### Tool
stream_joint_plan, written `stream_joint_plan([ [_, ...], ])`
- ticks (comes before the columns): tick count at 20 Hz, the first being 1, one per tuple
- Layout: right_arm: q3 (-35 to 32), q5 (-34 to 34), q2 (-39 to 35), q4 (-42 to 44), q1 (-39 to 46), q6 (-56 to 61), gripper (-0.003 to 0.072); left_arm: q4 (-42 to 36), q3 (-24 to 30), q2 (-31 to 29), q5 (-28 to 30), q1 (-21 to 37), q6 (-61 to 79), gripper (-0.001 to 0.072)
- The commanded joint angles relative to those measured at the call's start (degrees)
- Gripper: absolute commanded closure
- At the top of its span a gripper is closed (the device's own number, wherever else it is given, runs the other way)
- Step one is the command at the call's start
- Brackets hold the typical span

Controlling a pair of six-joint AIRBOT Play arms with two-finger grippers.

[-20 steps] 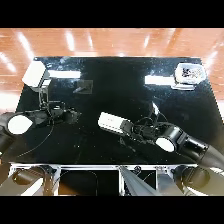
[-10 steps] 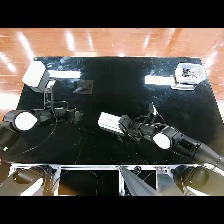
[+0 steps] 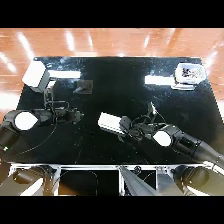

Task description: Fold the box and place the chain.

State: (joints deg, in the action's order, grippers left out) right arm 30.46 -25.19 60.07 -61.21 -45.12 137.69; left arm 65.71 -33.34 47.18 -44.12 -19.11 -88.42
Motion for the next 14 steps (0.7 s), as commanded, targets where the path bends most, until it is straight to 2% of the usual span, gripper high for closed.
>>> stream_joint_plan([
  [1,0.28,-1.42,0.15,0.74,1.40,-3.26,0.0647,-0.46,-0.04,0.04,-0.46,0.00,0.20,0.0205],
  [3,1.62,-3.37,0.11,6.23,4.07,-11.21,0.0647,-0.44,-0.04,0.04,-1.70,0.00,0.22,0.0205],
  [5,4.83,-9.66,0.09,10.54,8.02,-20.20,0.0647,-0.46,-0.07,0.04,-2.89,0.00,0.85,0.0205],
  [7,8.13,-16.61,0.09,10.71,11.82,-23.96,0.0647,-1.55,-0.72,0.04,-5.14,0.02,4.68,0.0206],
  [10,12.37,-25.14,0.00,13.11,16.17,-32.00,0.0647,-8.94,-4.63,0.52,-9.46,0.11,20.94,0.0205],
  [12,14.19,-27.28,-0.90,12.83,18.93,-36.76,0.0647,-11.58,-8.76,2.14,-11.32,0.11,33.16,0.0206],
  [14,14.19,-28.55,-2.25,10.88,22.58,-38.38,0.0647,-15.56,-14.58,6.97,-18.56,0.09,50.80,0.0206],
])
